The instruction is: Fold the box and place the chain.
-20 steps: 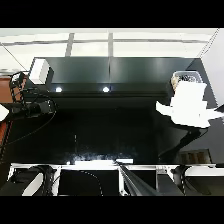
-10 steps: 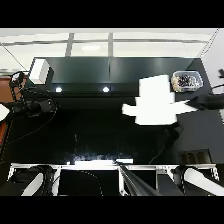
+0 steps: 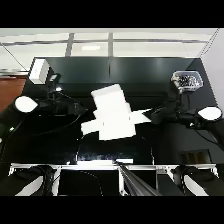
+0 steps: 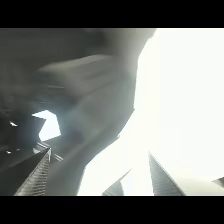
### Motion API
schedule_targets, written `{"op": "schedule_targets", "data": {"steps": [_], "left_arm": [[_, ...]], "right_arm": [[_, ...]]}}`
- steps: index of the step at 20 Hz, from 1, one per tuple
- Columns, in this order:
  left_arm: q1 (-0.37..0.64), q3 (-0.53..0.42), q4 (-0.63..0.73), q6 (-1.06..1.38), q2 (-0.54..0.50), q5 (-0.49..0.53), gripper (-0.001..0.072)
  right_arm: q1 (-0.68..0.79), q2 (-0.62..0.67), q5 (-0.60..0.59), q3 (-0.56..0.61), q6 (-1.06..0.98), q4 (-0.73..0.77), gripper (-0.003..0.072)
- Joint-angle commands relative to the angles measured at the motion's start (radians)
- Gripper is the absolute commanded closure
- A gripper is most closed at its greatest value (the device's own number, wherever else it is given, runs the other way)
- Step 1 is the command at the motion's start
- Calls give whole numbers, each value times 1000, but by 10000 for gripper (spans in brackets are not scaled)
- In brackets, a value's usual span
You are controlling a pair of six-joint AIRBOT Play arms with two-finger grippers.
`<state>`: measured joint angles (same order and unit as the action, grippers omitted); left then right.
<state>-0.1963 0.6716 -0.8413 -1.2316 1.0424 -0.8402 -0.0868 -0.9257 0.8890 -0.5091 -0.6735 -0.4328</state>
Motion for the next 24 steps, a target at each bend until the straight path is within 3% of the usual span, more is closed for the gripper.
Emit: {"op": "schedule_targets", "data": {"steps": [1,4,6,8,10,13,15,17,19,20,24], "left_arm": [[61,0,375,312,170,-142,23],[126,2,582,608,312,-343,22],[126,13,595,749,396,-476,23],[112,26,573,834,453,-539,24],[102,40,568,877,474,-520,121],[76,66,554,925,484,-514,133],[56,97,509,938,500,-512,237],[26,134,436,937,523,-511,258],[-4,172,347,937,533,-492,456],[-13,185,332,937,533,-478,496],[-8,225,329,937,533,-480,495]], "right_arm": [[-102,16,-76,24,11,2,676],[-102,17,-75,24,8,2,676],[-102,16,-75,24,8,2,676],[-102,16,-76,24,8,2,676],[-102,16,-75,24,8,2,677],[-102,16,-75,24,8,2,676],[-102,16,-76,24,8,2,676],[-102,16,-76,24,7,2,676],[-102,16,-75,24,4,2,676],[-102,16,-76,24,2,2,676],[-101,16,-74,24,1,1,676]]}}
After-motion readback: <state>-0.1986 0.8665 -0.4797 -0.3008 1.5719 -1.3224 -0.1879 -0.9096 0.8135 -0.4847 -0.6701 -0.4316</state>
